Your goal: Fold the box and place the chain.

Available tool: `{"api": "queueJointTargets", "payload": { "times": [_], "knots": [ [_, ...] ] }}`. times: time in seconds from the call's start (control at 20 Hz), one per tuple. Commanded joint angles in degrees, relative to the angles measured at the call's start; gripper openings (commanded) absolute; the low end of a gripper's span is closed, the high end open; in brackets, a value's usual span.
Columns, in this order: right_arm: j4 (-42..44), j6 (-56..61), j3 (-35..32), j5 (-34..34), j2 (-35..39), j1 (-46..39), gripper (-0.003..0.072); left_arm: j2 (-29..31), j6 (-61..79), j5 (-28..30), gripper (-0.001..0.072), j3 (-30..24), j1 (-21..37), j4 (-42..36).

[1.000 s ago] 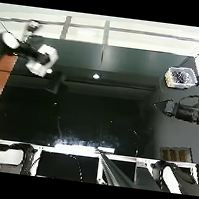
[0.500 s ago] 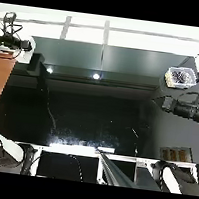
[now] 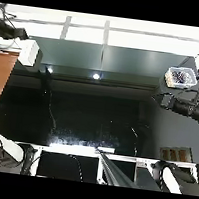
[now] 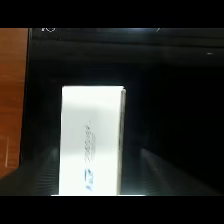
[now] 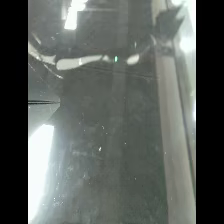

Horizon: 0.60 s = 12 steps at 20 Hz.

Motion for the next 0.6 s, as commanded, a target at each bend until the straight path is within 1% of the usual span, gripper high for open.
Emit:
{"api": "queueJointTargets", "payload": {
  "times": [0.0, 0.05, 0.1, 0.15, 0.2, 0.25, 0.4, 0.45, 0.5, 0.55],
  "knots": [
    [-8.15, -1.92, 3.78, 6.64, 0.04, 0.09, 0.0015, 8.52, -7.13, -17.97, 0.0034, -1.11, -0.63, -0.5],
    [-10.88, -1.81, 5.64, 9.68, 0.07, 0.09, 0.0015, 11.61, -7.06, -21.11, 0.0027, -4.59, -1.33, -1.68],
    [-12.44, -1.01, 7.13, 12.59, 0.28, 0.09, 0.0015, 15.23, -7.06, -22.93, 0.0026, -9.01, -2.51, -2.93],
    [-13.03, 0.33, 7.74, 13.94, 0.83, 0.09, 0.0015, 19.67, -6.88, -22.69, 0.0027, -14.67, -4.33, -5.09],
    [-13.73, 0.72, 7.72, 13.99, 1.73, 0.09, 0.0015, 24.33, -5.44, -21.11, 0.0027, -20.74, -6.4, -7.41],
    [-14.95, 0.9, 7.74, 13.99, 2.47, 0.09, 0.0015, 29.49, -4.44, -17.86, 0.0027, -27.54, -8.98, -8.44],
    [-17.92, 1.33, 7.69, 12.63, 4.48, 0.09, 0.0014, 48.17, -4.44, -1.77, 0.0027, -51.67, -18.56, -8.55],
    [-17.9, 0.96, 7.65, 10.84, 5.14, 0.11, 0.0014, 54.14, -4.42, 3.85, 0.0027, -59.34, -21.57, -8.55],
    [-17.77, -0.76, 7.52, 7.37, 5.88, 0.11, 0.0014, 60.24, -4.44, 9.9, 0.0027, -67.32, -24.61, -8.5],
    [-17.55, -2.67, 6.78, 2.08, 6.58, 0.11, 0.0014, 65.33, -4.44, 15.08, 0.0027, -73.99, -26.82, -8.5]
  ]
}}
